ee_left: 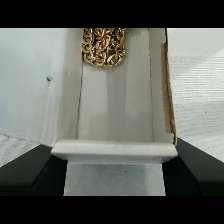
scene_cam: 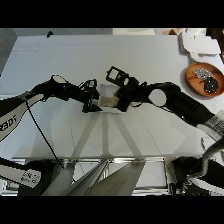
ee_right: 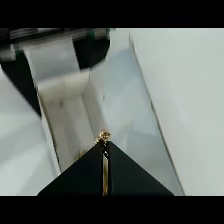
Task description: Fold the box and place the chain.
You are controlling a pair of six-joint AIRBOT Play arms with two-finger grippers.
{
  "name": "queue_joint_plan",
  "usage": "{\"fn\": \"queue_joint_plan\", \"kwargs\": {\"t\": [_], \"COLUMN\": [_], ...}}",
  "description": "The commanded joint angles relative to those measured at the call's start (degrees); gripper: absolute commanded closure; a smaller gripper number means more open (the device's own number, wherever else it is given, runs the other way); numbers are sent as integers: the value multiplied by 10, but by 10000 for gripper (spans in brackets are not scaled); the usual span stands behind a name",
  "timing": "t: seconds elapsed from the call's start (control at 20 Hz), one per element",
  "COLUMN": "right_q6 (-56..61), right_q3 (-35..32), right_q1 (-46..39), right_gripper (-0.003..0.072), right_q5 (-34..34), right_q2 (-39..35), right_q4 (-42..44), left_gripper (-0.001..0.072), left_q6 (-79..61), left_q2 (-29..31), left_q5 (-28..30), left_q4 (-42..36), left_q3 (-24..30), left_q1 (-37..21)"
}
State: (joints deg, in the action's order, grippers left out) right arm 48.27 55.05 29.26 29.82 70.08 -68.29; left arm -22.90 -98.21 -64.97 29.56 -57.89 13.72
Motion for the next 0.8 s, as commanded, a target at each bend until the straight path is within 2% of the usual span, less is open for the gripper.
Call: {"fn": "queue_joint_plan", "kwargs": {"t": [0.0, 0.1, 0.25, 0.4, 0.5, 0.55, 0.6, 0.65, 0.75], "right_q6": [14, 15, 17, 119, 136, 136, 136, 136, 132], "right_q3": [1, 2, 2, 2, 2, 2, 2, 2, 2], "right_q1": [42, 54, 57, 56, 56, 56, 56, 55, 48], "right_gripper": [675, 675, 676, 676, 674, 571, 390, 331, 332], "right_q5": [-124, -135, -99, -86, -66, -54, -49, -46, -35], "right_q2": [5, 18, 45, 72, 84, 84, 82, 75, 49], "right_q4": [11, 28, 24, -29, -40, -39, -39, -39, -41], "left_gripper": [365, 365, 365, 365, 365, 365, 365, 365, 365], "left_q6": [0, 0, 0, 0, 0, 0, 0, 0, 0], "left_q2": [0, 0, 0, 0, 0, 0, 0, 0, 0], "left_q5": [0, 0, 0, 0, 0, 0, 0, 0, 0], "left_q4": [0, 0, 0, 0, 0, 0, 0, 0, 0], "left_q3": [0, 0, 0, 0, 0, 0, 0, 0, 0], "left_q1": [0, 0, 0, 0, 0, 0, 0, 0, 0]}}
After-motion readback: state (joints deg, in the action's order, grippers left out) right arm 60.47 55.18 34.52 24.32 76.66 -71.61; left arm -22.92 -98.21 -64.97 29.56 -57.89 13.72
